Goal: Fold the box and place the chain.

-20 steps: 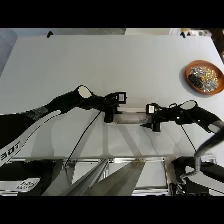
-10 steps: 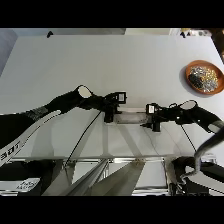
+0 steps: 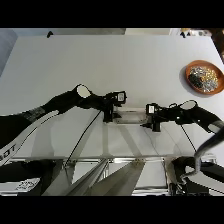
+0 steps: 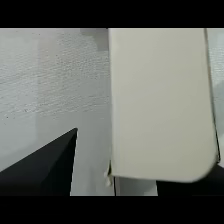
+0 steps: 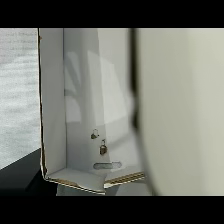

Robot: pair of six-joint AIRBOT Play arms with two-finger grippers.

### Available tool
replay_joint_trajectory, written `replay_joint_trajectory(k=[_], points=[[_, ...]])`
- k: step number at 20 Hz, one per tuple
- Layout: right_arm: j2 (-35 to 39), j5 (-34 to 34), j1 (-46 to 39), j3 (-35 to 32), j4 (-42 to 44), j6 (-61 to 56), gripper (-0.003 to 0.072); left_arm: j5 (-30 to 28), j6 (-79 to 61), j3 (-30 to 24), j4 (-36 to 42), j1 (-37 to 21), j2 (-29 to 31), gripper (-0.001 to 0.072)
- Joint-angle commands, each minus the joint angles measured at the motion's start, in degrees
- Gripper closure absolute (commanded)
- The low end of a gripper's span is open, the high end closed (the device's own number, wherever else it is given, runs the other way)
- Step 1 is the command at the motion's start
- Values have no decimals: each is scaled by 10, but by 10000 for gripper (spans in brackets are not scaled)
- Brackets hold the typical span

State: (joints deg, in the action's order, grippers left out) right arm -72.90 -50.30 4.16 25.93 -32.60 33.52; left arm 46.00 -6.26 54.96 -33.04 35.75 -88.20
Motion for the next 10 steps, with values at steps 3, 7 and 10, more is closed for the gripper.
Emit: replay_joint_trajectory(k=[3,7,10], points=[[0,0,0,0,0,0,290,22,181,0,-182,-1,69,197],[0,0,0,0,0,0,290,76,281,0,-239,0,146,493],[0,0,0,0,0,0,290,108,277,0,-229,2,184,703]])
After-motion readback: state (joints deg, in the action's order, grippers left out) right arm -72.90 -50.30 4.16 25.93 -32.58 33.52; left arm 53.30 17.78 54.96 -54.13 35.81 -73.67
